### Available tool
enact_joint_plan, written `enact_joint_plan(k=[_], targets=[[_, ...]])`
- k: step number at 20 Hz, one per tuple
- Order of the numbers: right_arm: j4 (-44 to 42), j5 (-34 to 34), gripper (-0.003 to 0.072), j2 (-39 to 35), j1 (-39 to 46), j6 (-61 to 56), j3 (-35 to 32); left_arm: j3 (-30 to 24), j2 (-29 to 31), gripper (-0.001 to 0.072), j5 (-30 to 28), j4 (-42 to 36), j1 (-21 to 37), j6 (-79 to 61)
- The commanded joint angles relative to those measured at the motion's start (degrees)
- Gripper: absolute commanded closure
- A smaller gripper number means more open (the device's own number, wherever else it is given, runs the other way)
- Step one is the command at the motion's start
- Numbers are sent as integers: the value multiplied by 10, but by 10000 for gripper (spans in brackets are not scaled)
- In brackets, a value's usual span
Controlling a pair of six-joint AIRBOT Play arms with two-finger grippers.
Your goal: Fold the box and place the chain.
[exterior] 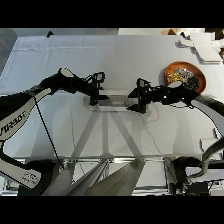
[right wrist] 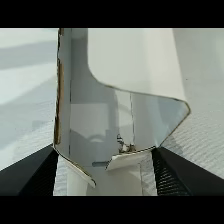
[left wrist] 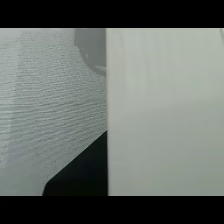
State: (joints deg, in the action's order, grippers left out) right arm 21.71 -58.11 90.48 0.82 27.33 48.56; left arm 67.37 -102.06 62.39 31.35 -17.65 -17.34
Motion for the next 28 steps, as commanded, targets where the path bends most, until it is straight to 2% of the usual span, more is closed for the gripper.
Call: enact_joint_plan(k=[1,7,11,28], targets=[[12,-13,58,12,0,-17,12,0,0,698,0,0,0,0],[0,-10,58,37,-17,-15,12,0,0,698,0,0,0,0],[-49,-10,58,43,-20,4,12,0,0,698,0,0,0,0],[-34,-10,58,42,-11,11,11,0,0,698,0,0,0,0]])
